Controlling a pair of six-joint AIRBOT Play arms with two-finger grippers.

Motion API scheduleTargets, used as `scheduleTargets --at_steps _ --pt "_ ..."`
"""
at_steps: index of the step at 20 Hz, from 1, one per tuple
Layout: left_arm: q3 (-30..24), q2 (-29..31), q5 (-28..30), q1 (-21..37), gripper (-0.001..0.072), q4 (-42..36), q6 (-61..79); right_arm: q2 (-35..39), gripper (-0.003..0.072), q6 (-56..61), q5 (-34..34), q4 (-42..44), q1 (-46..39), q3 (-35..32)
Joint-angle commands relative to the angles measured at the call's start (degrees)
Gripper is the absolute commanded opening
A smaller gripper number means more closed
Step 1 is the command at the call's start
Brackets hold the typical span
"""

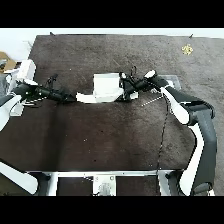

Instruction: Fold the box and place the chain.

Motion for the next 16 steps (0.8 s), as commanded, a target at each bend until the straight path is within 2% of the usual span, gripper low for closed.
scheduleTargets --at_steps 1,4,9,10,11,12,16 --pt "-0.68 -0.2 1.9 -2.14 0.0011 -1.6 0.7 -0.04 0.045 0.02 0.02 0.02 0.04 -0.02" --pt "-0.63 -0.2 5.05 -6.27 0.0012 -3.85 1.62 -0.04 0.0449 0.02 0.04 0.02 0.04 -0.02" --pt "3.19 -0.17 1.9 -7.65 0.0015 -12.48 6.08 -0.04 0.0449 0.02 0.02 0.02 0.04 -0.02" --pt "4.26 -0.17 1.18 -7.65 0.0072 -12.39 6.1 -0.04 0.045 0.02 0.04 0.02 0.07 -0.02" --pt "5.05 -0.17 0.31 -7.65 0.0316 -12.52 6.03 -0.04 0.045 0.02 0.02 0.02 0.07 -0.02" --pt "5.57 -0.17 -0.44 -7.65 0.0383 -12.48 6.08 -0.04 0.045 0.02 0.02 0.0 0.04 -0.02" --pt "5.57 -0.13 -0.22 -7.85 0.0383 -12.39 6.08 -0.04 0.045 0.02 0.04 0.02 0.07 -0.02"
